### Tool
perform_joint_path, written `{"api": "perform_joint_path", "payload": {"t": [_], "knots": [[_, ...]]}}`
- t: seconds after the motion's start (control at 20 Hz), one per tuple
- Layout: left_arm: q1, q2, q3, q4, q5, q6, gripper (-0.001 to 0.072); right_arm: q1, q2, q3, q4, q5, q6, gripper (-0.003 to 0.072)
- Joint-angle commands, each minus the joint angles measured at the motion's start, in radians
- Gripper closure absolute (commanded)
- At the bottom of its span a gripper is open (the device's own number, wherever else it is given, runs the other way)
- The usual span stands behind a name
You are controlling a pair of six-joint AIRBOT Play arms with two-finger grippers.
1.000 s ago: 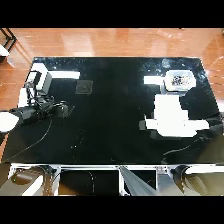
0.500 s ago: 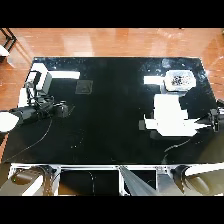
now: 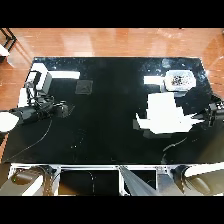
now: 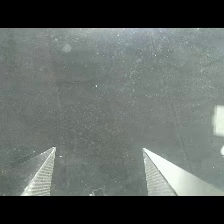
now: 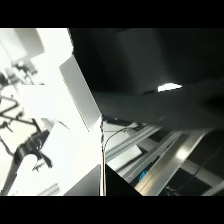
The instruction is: Fold the box and place the chain.
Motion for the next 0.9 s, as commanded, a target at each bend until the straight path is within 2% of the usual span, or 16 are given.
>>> {"api": "perform_joint_path", "payload": {"t": [0.0,0.15,0.3,0.45,0.6,0.75,0.85], "knots": [[-0.001,0.0,0.0,0.0,0.0,0.0,0.008,0.07,0.048,-0.035,0.056,-0.01,-0.007,0.0666],[-0.001,0.0,0.0,-0.001,0.001,0.0,0.008,0.121,0.149,-0.099,0.134,-0.039,-0.008,0.0666],[-0.001,-0.002,0.0,-0.028,0.002,0.0,0.008,0.2,0.279,-0.196,0.158,-0.119,-0.007,0.0666],[-0.001,-0.026,0.0,-0.09,0.047,-0.048,0.008,0.338,0.429,-0.302,0.216,-0.234,-0.007,0.0666],[-0.001,-0.083,0.0,-0.161,0.099,-0.056,0.008,0.504,0.572,-0.386,0.214,-0.336,-0.002,0.0666],[0.0,-0.184,0.0,-0.277,0.007,-0.001,0.008,0.644,0.749,-0.498,0.217,-0.487,0.05,0.0666],[0.008,-0.253,0.0,-0.491,-0.112,0.236,0.0079,0.733,0.884,-0.584,0.216,-0.612,0.077,0.0667]]}}
